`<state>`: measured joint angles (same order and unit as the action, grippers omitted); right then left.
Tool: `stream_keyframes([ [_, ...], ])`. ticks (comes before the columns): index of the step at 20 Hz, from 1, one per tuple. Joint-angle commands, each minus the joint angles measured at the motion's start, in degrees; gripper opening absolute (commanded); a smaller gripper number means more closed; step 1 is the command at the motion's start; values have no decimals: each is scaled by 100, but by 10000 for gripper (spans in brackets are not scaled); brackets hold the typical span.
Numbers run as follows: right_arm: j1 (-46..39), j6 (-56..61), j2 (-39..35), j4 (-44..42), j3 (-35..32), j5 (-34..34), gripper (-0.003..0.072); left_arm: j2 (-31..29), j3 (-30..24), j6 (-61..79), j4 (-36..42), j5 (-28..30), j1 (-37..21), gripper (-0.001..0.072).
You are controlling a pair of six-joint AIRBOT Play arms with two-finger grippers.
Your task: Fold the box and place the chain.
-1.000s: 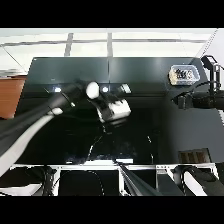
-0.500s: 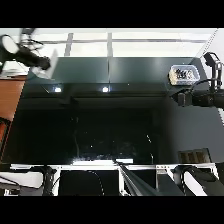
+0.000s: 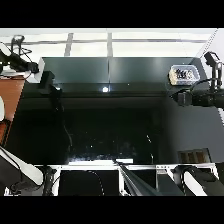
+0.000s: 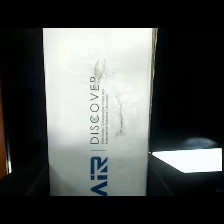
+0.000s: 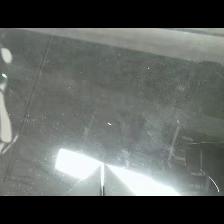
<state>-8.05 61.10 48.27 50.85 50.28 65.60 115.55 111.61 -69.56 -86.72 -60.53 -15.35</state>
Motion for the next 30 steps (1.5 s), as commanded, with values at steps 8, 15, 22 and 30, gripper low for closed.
stream_keyframes([
  [8,136,-17,-2,9,-2,-153,26,-890,931,-1340,1001,-131,37,507],
  [15,1268,-160,94,192,-2,-1738,26,-3930,-1263,-656,1248,-1213,682,24],
  [22,1617,-153,1139,1137,-498,-2855,26,-7359,-6804,-892,734,1335,2260,24],
  [30,1567,-157,1296,1502,-546,-2708,26,-8275,-7580,-907,343,1381,2282,26],
])
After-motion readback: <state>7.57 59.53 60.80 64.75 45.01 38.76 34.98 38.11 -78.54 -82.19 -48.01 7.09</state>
